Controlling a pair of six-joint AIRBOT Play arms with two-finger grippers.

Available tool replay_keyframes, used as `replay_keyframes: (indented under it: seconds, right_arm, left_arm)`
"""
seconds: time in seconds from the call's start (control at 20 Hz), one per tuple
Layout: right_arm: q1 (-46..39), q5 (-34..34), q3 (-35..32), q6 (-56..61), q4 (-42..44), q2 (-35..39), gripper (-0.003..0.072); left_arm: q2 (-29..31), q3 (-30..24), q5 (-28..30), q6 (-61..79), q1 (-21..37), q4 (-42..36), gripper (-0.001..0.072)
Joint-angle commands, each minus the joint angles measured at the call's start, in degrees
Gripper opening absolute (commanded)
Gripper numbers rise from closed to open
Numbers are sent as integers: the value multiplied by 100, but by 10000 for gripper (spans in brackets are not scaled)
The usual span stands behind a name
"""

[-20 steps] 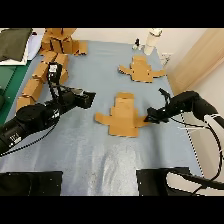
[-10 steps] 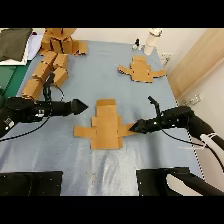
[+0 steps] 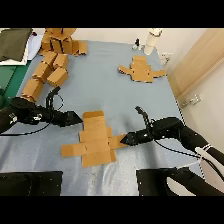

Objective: Fold the box.

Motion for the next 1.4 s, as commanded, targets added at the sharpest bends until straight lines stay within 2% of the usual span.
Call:
replay_keyframes:
  seconds: [0.0,0.25,0.6,1.1,1.15,1.2,1.35]
  right_arm:
    - [223,61,-101,-22,81,20,3]
    - [245,66,-101,-22,79,20,2]
    - [245,72,-98,-17,76,20,3]
    - [245,61,-98,-17,76,20,3]
    - [245,63,-98,-17,76,20,3]
    - [245,66,-98,-17,76,20,3]
    - [245,66,-98,-17,76,20,2]
  left_arm:
    - [-400,4,-168,179,22,111,472]
    - [-962,136,-378,813,9,-363,472]
    - [-1622,503,-1635,1220,9,-448,470]
    - [-2184,905,-2151,1484,9,-511,468]
    - [-2214,933,-2175,1495,9,-509,399]
    - [-2223,946,-2197,1617,9,-509,245]
    - [-2234,955,-2190,1661,-37,-529,230]
